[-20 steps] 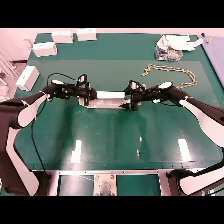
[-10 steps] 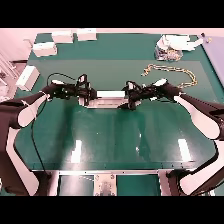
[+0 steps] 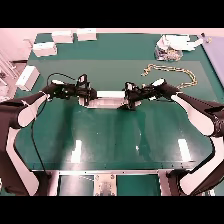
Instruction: Fold the box and place the chain.
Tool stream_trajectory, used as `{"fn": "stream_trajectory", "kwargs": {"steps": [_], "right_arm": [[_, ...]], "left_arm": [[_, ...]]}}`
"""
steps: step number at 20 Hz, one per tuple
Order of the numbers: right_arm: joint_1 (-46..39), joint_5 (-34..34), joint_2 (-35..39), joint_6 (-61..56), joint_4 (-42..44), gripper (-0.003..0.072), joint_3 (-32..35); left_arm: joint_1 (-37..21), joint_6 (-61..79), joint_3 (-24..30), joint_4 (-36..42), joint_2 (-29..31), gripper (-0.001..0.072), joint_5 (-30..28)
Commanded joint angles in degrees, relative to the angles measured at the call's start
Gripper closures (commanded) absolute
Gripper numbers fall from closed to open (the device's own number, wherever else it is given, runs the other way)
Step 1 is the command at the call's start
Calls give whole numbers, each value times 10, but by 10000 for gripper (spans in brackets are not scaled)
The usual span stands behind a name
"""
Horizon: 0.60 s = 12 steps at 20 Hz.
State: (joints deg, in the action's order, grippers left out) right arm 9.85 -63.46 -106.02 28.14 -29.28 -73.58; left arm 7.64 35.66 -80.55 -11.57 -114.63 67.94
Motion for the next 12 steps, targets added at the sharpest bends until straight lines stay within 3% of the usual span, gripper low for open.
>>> {"fn": "stream_trajectory", "kwargs": {"steps": [1,12], "right_arm": [[-2,-7,-3,0,1,49,-2],[-13,-7,-11,0,3,49,-3]], "left_arm": [[-1,0,0,0,0,690,0],[-1,0,0,0,0,689,0]]}}
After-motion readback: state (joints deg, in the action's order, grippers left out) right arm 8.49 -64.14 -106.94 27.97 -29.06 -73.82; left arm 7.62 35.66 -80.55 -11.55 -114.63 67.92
